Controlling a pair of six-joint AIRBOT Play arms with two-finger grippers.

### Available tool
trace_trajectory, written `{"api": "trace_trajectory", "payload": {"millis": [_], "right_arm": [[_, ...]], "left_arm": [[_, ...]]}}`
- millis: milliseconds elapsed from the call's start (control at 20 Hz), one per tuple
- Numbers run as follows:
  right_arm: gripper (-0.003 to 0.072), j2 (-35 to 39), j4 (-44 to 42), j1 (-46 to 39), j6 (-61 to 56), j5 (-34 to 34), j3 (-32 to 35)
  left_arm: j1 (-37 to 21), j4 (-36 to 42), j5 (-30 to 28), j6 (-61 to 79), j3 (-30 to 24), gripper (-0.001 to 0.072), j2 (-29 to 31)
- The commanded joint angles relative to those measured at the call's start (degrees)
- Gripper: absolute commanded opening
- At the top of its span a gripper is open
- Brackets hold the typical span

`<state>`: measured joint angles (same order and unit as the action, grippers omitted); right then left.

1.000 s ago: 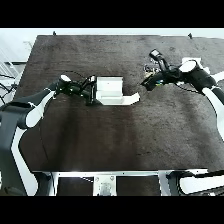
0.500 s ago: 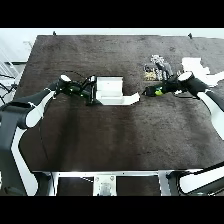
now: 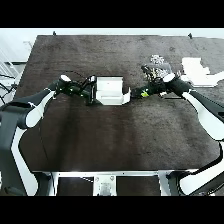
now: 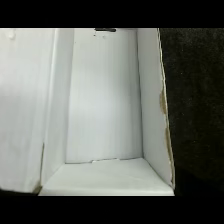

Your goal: Fold the box and place the chain.

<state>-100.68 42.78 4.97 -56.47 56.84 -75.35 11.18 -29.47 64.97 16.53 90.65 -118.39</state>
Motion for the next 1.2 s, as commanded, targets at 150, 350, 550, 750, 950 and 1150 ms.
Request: {"api": "trace_trajectory", "payload": {"millis": [150, 350, 550, 750, 950, 1150], "right_arm": [[0.0311, 1.3, -2.9, 0.7, -0.4, 1.2, -1.1], [0.052, 1.2, -4.5, 1.2, -0.4, 1.9, -1.1], [0.0546, 0.4, -4.4, 2.3, -4.8, 0.9, -1.1], [0.0546, 0.4, -4.4, 4.5, -6.2, 0.7, -1.5], [0.0546, 0.3, -2.7, 5.9, -9.3, -0.1, -3.2], [0.0546, 0.3, 4.3, 7.5, -15.1, -0.3, -5.2]], "left_arm": [[0.0, 0.0, 0.0, 0.0, 0.0, 0.0447, 0.0], [0.0, 0.0, 0.0, 0.0, 0.0, 0.0447, 0.0], [0.0, 0.0, 0.0, 0.0, 0.0, 0.0447, 0.0], [0.0, 0.0, 0.0, 0.0, 0.0, 0.0448, 0.0], [0.0, 0.0, 0.0, 0.0, 0.0, 0.0447, 0.0], [0.0, 0.0, 0.0, 0.0, 0.0, 0.0447, 0.0]]}}
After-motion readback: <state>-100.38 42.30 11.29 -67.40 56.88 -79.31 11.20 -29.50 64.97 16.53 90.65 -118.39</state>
